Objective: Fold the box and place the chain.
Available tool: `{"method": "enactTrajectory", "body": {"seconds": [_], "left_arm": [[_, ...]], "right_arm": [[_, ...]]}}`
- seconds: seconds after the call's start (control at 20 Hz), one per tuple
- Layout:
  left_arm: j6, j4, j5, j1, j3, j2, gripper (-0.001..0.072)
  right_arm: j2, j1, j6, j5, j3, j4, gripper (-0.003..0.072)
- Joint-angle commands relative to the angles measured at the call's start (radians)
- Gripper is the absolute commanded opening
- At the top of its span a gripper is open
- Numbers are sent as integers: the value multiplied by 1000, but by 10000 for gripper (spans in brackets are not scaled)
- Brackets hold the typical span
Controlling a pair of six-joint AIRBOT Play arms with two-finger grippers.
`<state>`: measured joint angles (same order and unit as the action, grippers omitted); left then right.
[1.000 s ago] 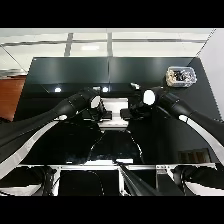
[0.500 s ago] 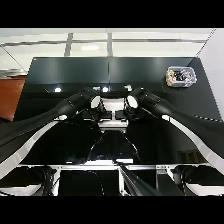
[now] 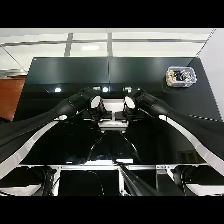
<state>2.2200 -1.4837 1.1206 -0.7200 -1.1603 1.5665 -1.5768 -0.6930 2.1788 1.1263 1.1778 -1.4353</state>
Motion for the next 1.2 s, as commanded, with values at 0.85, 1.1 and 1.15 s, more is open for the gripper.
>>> {"method": "enactTrajectory", "body": {"seconds": [0.85, 1.1, 1.15], "left_arm": [[2, 1, 6, 1, 0, 0, 28], [2, 1, 6, 1, 0, 0, 28], [2, 1, 6, 1, 0, 0, 28]], "right_arm": [[352, 261, -138, -42, -5, -699, 384], [163, 641, -135, -425, 15, -348, 708], [103, 699, -135, -436, 60, -248, 708]]}}
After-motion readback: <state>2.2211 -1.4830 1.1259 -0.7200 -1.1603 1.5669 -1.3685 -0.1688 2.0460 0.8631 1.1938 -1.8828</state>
